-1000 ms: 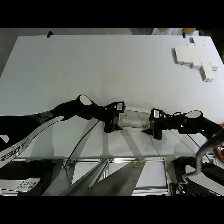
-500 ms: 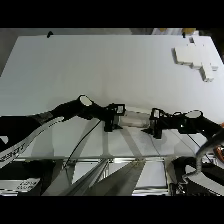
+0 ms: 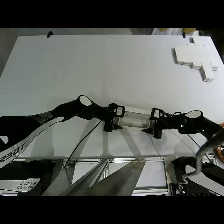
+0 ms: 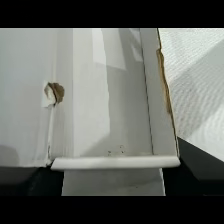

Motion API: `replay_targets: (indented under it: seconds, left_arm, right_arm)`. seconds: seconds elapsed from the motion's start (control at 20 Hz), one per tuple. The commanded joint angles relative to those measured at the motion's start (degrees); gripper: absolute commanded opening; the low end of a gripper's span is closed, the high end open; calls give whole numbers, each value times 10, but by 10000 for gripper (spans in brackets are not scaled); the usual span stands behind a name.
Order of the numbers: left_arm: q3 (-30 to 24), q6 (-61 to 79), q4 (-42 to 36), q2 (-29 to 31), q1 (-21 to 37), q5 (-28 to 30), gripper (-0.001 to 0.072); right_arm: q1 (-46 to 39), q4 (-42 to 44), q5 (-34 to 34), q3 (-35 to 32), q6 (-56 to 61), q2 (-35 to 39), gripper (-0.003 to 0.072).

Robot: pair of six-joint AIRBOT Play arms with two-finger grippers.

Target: Fold the box and place the chain.

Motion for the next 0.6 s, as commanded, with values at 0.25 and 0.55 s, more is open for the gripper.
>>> replay_targets:
  seconds: [0.25,0.55]
  left_arm:
    - [0,-75,-16,0,1,-2,423]
    - [0,-75,-16,0,1,-2,489]
  right_arm:
    - [1,0,1,0,0,0,340]
    - [1,0,1,0,0,0,340]
